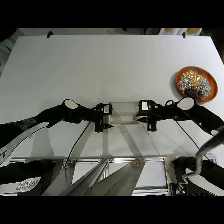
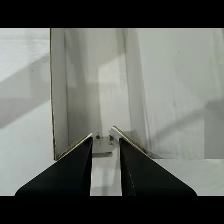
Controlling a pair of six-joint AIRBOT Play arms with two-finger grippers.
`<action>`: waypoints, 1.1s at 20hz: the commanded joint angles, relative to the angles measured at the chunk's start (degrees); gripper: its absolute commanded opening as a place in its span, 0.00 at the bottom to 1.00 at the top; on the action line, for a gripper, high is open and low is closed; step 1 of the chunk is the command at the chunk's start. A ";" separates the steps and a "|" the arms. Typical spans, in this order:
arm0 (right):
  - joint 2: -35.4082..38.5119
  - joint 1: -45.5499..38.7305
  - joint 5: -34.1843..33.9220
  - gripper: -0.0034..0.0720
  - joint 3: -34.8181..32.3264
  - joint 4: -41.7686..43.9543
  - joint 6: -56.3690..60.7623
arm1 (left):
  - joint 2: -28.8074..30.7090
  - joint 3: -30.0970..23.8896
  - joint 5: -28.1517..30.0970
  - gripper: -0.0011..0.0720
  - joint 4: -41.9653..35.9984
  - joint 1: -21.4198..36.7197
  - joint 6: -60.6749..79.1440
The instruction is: Fold the box and place the chain.
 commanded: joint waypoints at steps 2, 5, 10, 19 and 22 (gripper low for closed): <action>-0.04 0.55 -1.88 0.39 -1.95 0.87 0.02 | 0.04 -0.02 0.02 0.55 0.00 0.02 0.00; -0.04 0.55 -3.02 0.48 -2.08 4.85 -0.04 | 0.04 -0.02 0.02 0.55 0.00 0.02 0.00; -0.04 0.55 -3.30 0.63 -2.27 5.68 -0.02 | 0.04 -0.02 0.04 0.55 0.00 0.02 0.00; 3.72 0.42 -2.93 0.25 -2.38 -7.98 16.46 | 0.04 -0.02 0.02 0.55 0.00 0.02 0.00; 6.36 -2.54 -0.52 0.15 -2.38 -10.40 26.99 | 0.04 -0.02 0.02 0.55 0.00 0.02 0.00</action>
